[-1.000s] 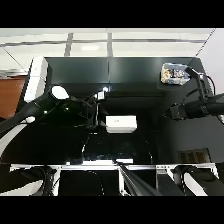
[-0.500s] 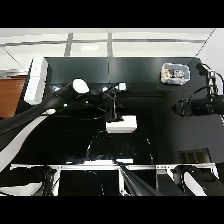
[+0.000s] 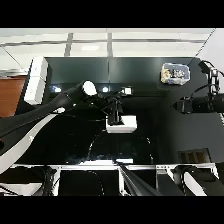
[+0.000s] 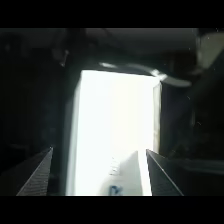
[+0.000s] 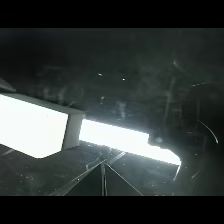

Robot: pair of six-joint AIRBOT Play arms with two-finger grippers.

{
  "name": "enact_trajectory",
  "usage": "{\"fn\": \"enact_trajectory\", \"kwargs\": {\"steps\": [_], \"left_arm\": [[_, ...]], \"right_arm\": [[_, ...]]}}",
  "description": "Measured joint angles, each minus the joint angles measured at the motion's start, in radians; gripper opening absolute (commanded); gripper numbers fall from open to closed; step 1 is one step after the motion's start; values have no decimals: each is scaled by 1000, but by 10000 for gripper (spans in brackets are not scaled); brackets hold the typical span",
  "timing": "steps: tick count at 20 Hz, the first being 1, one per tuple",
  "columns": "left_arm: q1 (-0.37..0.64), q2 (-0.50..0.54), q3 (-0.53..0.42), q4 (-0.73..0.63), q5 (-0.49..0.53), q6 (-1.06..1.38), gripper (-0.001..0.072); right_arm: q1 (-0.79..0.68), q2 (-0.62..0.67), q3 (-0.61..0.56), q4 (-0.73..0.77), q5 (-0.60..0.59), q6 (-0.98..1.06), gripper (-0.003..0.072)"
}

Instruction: Fold the box and place the chain.

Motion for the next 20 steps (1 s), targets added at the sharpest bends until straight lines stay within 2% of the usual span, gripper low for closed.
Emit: {"fn": "enact_trajectory", "kwargs": {"steps": [6, 13, 18, 20], "left_arm": [[-21, -2, 19, 44, -43, -21, 711], [-72, -3, 40, 187, -56, -140, 710], [-143, -23, 55, 351, -39, -295, 707], [-175, -42, 81, 421, -41, -370, 662]], "right_arm": [[0, 0, 0, -3, -3, 0, 13], [0, 0, 0, -5, -5, 0, 13], [0, 0, 0, -5, -6, 0, 13], [0, 0, 0, -5, -6, 0, 13]]}}
